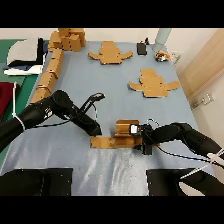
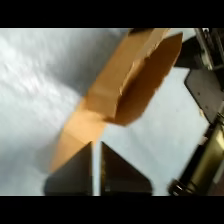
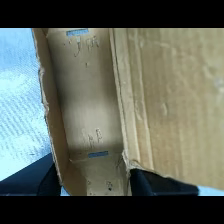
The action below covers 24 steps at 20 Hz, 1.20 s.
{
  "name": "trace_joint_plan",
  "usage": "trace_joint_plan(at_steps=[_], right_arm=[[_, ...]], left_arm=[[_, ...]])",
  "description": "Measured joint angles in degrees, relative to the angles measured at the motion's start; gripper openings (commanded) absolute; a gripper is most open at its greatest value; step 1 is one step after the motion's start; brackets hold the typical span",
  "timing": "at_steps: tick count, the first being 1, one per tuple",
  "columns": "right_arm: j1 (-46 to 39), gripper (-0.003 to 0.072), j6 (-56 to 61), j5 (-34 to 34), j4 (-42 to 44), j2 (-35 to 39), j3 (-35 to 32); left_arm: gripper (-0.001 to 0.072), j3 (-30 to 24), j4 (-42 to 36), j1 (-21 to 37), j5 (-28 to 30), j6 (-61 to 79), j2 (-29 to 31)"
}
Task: Fold the box.
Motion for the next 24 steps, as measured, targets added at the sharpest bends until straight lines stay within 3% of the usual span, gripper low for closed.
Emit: trace_joint_plan(at_steps=[2, 4, 8, 13, 18, 24], right_arm=[[0.0, 0.0483, 0.0, 0.0, -0.09, 0.0, 0.0], [0.0, 0.0483, 0.0, 0.0, -0.11, 0.02, 0.0], [0.0, 0.0483, 0.0, 0.0, -0.11, 0.02, 0.0], [0.0, 0.0483, 0.0, -0.02, -0.11, 0.0, 0.0], [0.0, 0.0483, -0.02, -0.04, -0.11, 0.0, 0.0], [0.0, 0.0483, 0.0, -0.07, -0.11, 0.02, 0.0]], left_arm=[[0.0013, -0.35, -1.29, -2.38, -4.24, -5.07, 0.28], [0.0013, -0.61, -4.63, -6.12, -4.48, -7.98, 0.44], [0.0013, 0.2, -11.3, -10.71, 4.68, -11.91, -1.27], [0.0013, 4.92, -14.45, -8.87, 10.36, -14.12, -8.07], [0.0012, 9.92, -10.88, -7.65, 12.72, -17.05, -14.86], [0.0013, 12.02, -4.44, -6.84, 12.66, -19.87, -19.76]])
